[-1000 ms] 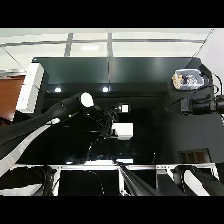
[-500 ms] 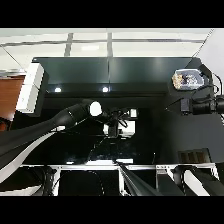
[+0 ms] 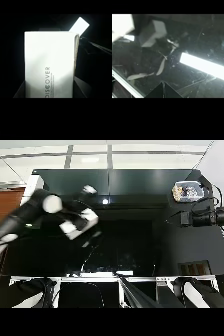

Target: Fold the box and place the chain.

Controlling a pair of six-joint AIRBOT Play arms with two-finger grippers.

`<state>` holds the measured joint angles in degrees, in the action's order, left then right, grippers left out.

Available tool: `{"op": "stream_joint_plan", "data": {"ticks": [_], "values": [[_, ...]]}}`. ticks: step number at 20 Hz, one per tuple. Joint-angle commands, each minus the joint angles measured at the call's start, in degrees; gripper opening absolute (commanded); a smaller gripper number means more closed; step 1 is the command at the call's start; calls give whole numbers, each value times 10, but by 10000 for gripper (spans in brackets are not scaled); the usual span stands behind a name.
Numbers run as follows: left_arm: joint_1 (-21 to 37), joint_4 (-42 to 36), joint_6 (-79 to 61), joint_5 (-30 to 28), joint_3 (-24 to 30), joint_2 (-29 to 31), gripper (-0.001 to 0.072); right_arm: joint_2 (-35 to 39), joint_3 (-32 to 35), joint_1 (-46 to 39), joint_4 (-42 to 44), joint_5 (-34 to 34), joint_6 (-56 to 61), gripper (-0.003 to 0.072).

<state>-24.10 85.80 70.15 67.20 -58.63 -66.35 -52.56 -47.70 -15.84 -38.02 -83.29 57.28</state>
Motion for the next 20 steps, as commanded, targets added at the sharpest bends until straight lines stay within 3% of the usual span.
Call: {"op": "stream_joint_plan", "data": {"ticks": [1, 7, 11, 13, 15, 17, 20], "values": [[151, 37, 81, 137, 12, 72, 293, 0, -1, 10, 0, 13, -10, 18], [433, 37, 82, 160, 87, 114, 293, 0, -1, 49, 0, 28, -23, 18], [568, 22, 34, 64, 127, 114, 293, 0, -1, 49, 0, 41, -20, 18], [633, -43, -38, 8, 150, 114, 294, 0, -1, 49, 0, 45, -11, 18], [683, -105, -150, -25, 161, 114, 293, 0, -1, 49, 0, 52, -2, 18], [695, -123, -244, -51, 161, 113, 294, 0, -1, 49, 0, 59, 6, 18], [694, -130, -250, -116, 160, 99, 293, 0, -1, 49, 0, 66, 17, 18]]}}
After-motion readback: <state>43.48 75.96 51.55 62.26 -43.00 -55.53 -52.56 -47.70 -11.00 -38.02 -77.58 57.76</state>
